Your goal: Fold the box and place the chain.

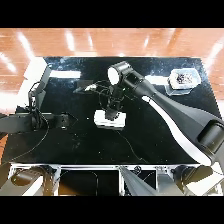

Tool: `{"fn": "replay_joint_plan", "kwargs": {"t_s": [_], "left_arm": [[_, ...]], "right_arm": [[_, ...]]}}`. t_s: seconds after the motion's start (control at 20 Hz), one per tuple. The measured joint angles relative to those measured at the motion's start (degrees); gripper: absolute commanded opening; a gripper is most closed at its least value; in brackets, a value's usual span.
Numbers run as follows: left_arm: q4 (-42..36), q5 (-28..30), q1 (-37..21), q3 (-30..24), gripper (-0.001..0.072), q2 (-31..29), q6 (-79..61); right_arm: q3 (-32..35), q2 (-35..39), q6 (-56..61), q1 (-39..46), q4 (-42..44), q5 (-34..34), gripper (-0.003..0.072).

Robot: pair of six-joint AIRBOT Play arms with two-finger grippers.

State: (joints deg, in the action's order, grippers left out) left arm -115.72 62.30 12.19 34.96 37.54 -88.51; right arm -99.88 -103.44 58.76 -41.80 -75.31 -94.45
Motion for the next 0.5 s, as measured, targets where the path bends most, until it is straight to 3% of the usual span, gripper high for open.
{"fn": "replay_joint_plan", "kwargs": {"t_s": [0.5], "left_arm": [[-0.07, 0.0, 0.0, 0.0, 0.0635, 0.0, 0.0]], "right_arm": [[0.0, -0.74, 0.63, -0.11, 1.03, -0.24, 0.028]]}}
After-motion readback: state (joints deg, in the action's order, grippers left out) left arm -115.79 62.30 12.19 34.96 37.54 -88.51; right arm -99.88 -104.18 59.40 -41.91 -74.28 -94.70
